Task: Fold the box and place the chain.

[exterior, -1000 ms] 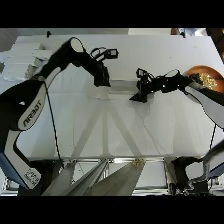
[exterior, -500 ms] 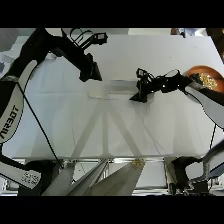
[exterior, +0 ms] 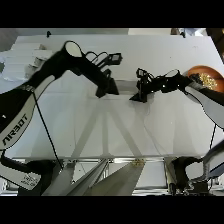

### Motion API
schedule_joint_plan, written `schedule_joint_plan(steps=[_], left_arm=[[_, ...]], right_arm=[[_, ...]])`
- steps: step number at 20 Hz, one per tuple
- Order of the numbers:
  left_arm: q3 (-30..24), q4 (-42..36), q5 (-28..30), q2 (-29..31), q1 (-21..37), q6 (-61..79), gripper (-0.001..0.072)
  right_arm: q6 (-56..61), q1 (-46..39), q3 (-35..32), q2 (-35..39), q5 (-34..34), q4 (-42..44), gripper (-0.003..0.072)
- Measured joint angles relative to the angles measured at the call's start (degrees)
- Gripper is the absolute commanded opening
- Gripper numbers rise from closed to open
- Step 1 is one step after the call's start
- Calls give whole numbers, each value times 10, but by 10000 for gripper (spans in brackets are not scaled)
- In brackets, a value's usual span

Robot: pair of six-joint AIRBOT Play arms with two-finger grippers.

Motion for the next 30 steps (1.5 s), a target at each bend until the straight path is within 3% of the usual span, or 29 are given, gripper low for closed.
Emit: schedule_joint_plan(steps=[6, 11, 15, 19, 25, 30], left_arm=[[-15, -65, 209, -37, -22, 47, 6], [-18, -98, 385, -60, -25, -2, 5], [-18, -106, 466, -73, -25, -59, 4], [-18, -98, 483, -93, -29, -93, 5], [-17, 24, 460, -114, -38, -209, 4], [-18, 75, 438, -107, -39, -242, 6]], right_arm=[[0, 0, 0, 0, 0, 0, 493], [0, 0, 0, 0, 0, 0, 493], [0, 0, 0, 0, 0, 0, 493], [0, 0, 0, 0, 0, 0, 493], [0, 0, 0, 0, 2, 0, 493], [0, 0, 0, 0, 4, -1, 493]])
